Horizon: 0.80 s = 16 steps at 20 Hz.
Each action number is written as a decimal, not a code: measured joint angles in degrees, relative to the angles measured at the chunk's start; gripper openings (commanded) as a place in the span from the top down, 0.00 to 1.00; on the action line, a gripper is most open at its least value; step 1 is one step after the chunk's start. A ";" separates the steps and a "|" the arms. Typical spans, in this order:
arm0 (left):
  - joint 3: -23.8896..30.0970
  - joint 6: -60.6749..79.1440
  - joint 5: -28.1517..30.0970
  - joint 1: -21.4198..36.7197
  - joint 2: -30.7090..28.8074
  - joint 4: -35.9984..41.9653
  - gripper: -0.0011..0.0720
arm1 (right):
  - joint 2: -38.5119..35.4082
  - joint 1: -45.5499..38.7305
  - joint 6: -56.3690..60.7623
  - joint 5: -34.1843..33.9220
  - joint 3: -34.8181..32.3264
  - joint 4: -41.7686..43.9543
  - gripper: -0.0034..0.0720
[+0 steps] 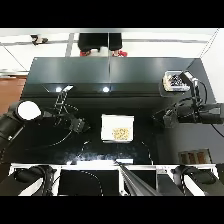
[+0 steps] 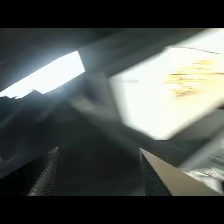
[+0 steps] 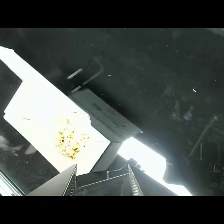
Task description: Fold the box and place the chain.
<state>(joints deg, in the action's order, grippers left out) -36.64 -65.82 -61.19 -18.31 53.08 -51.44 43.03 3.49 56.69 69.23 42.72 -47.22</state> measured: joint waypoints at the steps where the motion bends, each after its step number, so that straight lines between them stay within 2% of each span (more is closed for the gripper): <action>1: 1.88 7.48 0.85 1.05 0.07 5.62 0.02 | 0.00 0.00 0.33 -0.07 0.00 0.00 0.44; 4: 5.73 29.55 2.05 1.14 1.99 15.28 0.01 | 0.00 0.00 0.83 -0.15 0.00 0.00 0.44; 6: 6.82 42.25 2.56 -0.15 4.00 17.88 0.02 | 0.00 0.00 1.07 -0.28 0.00 0.00 0.44; 12: 7.89 70.29 6.58 -3.54 10.21 20.96 0.02 | 0.00 0.00 1.46 -0.26 0.00 0.00 0.45; 16: 8.00 80.11 9.57 -4.20 12.63 21.03 0.02 | 0.00 0.00 1.68 -0.26 0.00 0.00 0.45</action>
<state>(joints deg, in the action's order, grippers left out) -28.64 14.28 -51.62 -22.50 65.71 -30.41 43.03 3.49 58.37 68.97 42.72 -47.22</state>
